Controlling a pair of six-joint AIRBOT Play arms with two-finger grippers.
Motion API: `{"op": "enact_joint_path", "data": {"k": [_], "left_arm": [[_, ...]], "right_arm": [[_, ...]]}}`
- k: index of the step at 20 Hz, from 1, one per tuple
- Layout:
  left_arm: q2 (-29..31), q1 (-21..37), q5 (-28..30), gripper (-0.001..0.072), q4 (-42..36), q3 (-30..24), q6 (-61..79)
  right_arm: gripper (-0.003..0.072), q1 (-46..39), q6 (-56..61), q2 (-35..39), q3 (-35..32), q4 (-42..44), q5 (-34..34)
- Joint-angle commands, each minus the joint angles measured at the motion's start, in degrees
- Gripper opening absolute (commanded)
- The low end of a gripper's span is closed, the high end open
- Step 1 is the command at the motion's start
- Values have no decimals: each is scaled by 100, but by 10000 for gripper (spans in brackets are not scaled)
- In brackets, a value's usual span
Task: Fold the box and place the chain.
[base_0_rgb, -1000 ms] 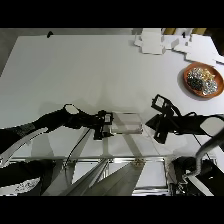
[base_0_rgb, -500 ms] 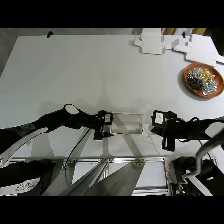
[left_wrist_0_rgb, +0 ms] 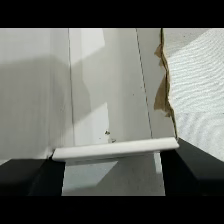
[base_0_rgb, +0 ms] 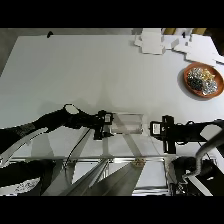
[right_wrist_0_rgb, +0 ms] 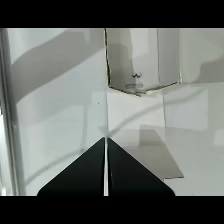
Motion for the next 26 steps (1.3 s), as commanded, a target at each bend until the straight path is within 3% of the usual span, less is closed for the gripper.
{"op": "enact_joint_path", "data": {"k": [1,3,7,17,26], "left_arm": [[0,0,0,209,0,4,2],[0,0,0,209,0,4,2],[0,0,0,209,0,4,2],[0,0,-2,209,0,4,0],[0,0,0,209,0,4,2]], "right_arm": [[198,151,-70,-7,-229,-76,-798],[238,289,-216,-20,-256,-81,-1193],[160,616,-796,-334,-256,-118,-1462],[160,765,-807,-1178,-256,24,-2184],[160,765,-813,-1934,-256,1060,-2588]]}}
